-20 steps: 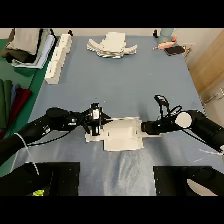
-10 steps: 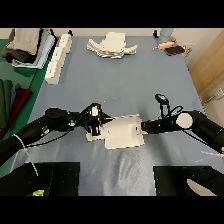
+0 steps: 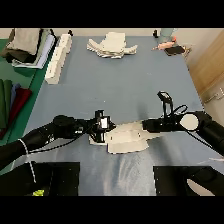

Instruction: Fold the box.

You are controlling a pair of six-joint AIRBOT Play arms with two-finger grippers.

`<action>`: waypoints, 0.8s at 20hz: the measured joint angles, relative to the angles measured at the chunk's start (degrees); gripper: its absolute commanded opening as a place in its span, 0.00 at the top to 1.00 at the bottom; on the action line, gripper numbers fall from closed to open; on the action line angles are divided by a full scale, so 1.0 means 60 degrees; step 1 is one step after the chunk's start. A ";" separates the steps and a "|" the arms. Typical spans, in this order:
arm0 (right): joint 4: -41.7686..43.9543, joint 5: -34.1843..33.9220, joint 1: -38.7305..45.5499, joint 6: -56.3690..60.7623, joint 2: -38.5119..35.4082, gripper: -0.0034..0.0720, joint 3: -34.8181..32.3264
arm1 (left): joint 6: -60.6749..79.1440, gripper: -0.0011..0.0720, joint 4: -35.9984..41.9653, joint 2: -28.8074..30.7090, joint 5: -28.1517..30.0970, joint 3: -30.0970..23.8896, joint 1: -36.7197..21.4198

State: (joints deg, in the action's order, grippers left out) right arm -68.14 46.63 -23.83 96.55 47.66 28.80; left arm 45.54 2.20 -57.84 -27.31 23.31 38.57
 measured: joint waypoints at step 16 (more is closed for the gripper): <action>-0.2885 0.1315 0.0040 0.2397 -0.0940 0.95 0.0616 | -0.0419 0.97 -0.1195 0.0637 -0.0229 0.0160 -0.0412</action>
State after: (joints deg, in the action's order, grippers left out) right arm -85.45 54.52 -23.59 110.93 42.02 32.49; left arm 43.03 -4.97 -54.02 -28.69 24.27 36.10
